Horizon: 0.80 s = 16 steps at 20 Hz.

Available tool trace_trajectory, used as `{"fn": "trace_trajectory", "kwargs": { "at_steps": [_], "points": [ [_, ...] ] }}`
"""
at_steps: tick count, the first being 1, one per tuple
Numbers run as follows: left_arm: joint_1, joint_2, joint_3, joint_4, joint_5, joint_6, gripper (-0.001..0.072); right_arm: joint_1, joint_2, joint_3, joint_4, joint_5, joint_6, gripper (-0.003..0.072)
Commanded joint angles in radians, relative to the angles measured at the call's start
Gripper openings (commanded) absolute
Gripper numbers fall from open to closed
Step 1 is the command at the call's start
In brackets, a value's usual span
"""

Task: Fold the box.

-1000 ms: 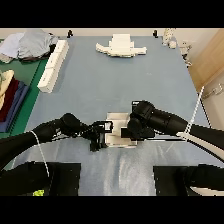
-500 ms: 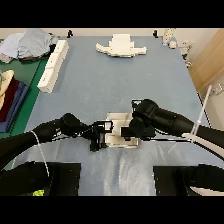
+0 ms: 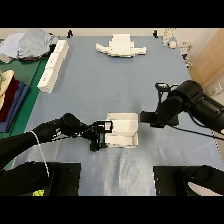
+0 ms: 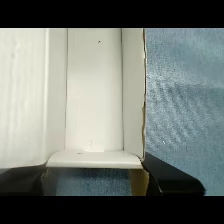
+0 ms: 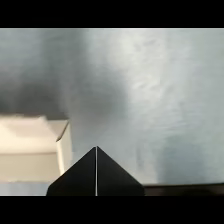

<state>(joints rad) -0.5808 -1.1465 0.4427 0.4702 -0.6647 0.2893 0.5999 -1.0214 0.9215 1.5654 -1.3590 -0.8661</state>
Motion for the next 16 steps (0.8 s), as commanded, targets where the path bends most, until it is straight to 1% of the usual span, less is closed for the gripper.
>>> {"fn": "trace_trajectory", "kwargs": {
  "at_steps": [1,2,3,4,5,6,8,10,12,14,16],
  "points": [
    [0.001,0.000,0.001,0.000,0.000,0.000,0.0525,-0.284,-0.085,-0.011,0.219,0.090,-0.344,0.0005],
    [0.001,0.000,0.001,0.000,0.000,0.000,0.0525,-0.369,-0.149,-0.011,0.377,0.127,-0.477,0.0005],
    [0.001,0.000,0.001,0.000,0.000,0.000,0.0525,-0.437,-0.213,-0.010,0.549,0.130,-0.603,0.0005],
    [0.001,0.000,0.001,0.000,0.000,0.000,0.0525,-0.494,-0.279,-0.009,0.721,0.112,-0.734,0.0005],
    [0.001,0.000,0.001,0.000,0.000,0.000,0.0524,-0.537,-0.350,-0.002,0.867,0.064,-0.841,0.0005],
    [0.001,0.000,0.001,0.000,0.000,0.000,0.0525,-0.560,-0.414,0.017,0.944,0.009,-0.903,0.0005],
    [0.001,0.000,0.001,0.000,0.000,0.000,0.0525,-0.564,-0.521,0.069,0.967,-0.118,-0.963,0.0005],
    [0.001,0.000,0.001,0.000,0.000,0.000,0.0525,-0.533,-0.584,0.114,0.973,-0.244,-1.060,0.0005],
    [0.001,0.000,0.001,0.000,0.000,0.000,0.0525,-0.485,-0.589,0.129,0.975,-0.328,-1.133,0.0005],
    [0.001,0.000,0.002,0.000,0.000,0.000,0.0525,-0.434,-0.574,0.126,0.969,-0.385,-1.186,0.0004],
    [0.001,0.000,0.002,0.000,0.000,0.000,0.0525,-0.381,-0.538,0.126,0.951,-0.400,-1.235,0.0005]
  ]
}}
